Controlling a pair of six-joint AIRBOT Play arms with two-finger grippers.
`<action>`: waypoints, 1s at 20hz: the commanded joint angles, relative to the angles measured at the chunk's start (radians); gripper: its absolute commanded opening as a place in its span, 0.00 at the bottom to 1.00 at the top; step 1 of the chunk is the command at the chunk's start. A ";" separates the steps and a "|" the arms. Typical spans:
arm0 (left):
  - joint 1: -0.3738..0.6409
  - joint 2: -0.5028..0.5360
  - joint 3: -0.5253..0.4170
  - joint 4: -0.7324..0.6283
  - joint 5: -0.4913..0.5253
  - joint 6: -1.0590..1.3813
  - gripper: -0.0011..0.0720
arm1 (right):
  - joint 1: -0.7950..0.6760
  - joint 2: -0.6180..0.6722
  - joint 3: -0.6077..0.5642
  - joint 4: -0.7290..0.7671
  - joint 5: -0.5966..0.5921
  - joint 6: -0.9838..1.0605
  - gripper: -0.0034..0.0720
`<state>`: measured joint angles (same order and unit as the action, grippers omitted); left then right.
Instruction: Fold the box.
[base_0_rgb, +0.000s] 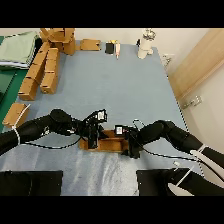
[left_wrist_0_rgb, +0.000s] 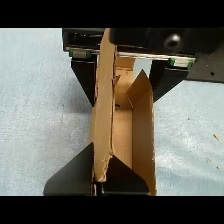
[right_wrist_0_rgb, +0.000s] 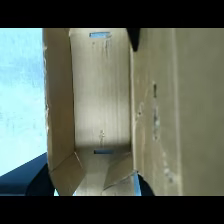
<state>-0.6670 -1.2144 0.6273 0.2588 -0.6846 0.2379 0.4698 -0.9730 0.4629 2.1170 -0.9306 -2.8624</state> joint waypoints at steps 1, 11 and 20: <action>0.000 0.001 0.001 0.000 0.002 0.000 0.03 | 0.001 -0.001 -0.003 0.000 0.053 0.001 0.99; 0.000 0.001 0.001 0.000 0.002 -0.001 0.03 | 0.002 -0.042 -0.003 0.005 0.078 0.000 0.88; 0.000 0.001 0.001 0.000 0.002 -0.001 0.03 | 0.002 -0.042 -0.003 0.003 0.077 0.001 0.82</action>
<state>-0.6670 -1.2144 0.6273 0.2581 -0.6823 0.2367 0.4717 -1.0142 0.4606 2.1216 -0.8520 -2.8624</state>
